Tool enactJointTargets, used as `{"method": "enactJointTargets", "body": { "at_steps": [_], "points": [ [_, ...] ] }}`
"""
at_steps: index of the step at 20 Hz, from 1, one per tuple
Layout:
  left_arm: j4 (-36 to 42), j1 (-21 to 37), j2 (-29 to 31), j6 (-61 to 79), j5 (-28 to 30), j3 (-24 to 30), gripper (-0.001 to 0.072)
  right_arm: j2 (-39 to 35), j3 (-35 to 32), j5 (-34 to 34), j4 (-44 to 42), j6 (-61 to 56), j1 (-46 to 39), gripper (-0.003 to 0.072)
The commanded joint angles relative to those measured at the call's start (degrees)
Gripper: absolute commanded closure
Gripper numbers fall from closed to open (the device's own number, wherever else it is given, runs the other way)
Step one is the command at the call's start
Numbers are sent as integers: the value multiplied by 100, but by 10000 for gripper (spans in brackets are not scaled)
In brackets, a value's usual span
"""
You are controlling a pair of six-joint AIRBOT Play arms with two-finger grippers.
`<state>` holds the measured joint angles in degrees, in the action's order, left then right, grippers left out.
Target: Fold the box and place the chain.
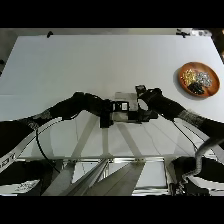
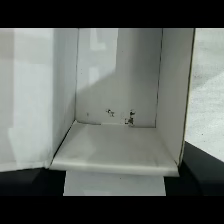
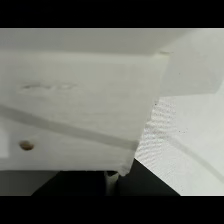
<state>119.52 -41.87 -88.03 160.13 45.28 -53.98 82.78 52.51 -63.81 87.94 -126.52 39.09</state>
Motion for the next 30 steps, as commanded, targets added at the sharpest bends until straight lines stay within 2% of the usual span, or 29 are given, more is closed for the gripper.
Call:
{"method": "enactJointTargets", "body": {
  "at_steps": [1, 4, 5, 6, 7, 8, 10, 11, 12, 20, 21, 23, 25, 29, 30],
  "points": [
    [0, -2, -2, 13, -4, -7, 357, 90, 0, 13, 20, -122, 11, 674],
    [0, -2, -2, 13, -7, -7, 357, 92, 0, 55, 26, -146, 11, 673],
    [0, -2, -2, 13, -7, -7, 357, 92, 0, 96, 13, -184, 11, 633],
    [0, -2, -2, 13, -7, -7, 357, 92, 0, 127, 0, -297, 11, 518],
    [2, -2, -2, 13, -4, -7, 357, 92, 0, 146, -22, -435, 11, 435],
    [0, -2, -2, 13, -7, -7, 357, 92, 0, 153, -42, -553, 11, 453],
    [2, -2, -2, 13, -4, -7, 357, 90, 0, 188, -188, -555, 11, 568],
    [0, -2, -2, 13, -7, -7, 357, 90, 0, 203, -264, -546, 11, 648],
    [0, -2, -2, 13, -7, -7, 357, 90, 0, 221, -293, -544, 11, 674],
    [2, -2, -2, 13, -4, -7, 357, 31, 0, 262, -391, -275, 11, 669],
    [0, -2, -2, 13, -7, -7, 357, -50, 0, 184, -350, -177, 4, 652],
    [2, -2, -2, 13, -7, -7, 357, -249, 0, 33, -221, -118, -68, 474],
    [2, -2, -2, 13, -7, -7, 357, -420, 0, -146, -221, 125, -136, 338],
    [2, -2, -2, 13, -4, -7, 357, -612, 0, -337, -186, 258, -136, 312],
    [0, -2, -2, 13, -4, -7, 357, -640, 0, -470, -175, 321, -136, 254]
  ]
}}
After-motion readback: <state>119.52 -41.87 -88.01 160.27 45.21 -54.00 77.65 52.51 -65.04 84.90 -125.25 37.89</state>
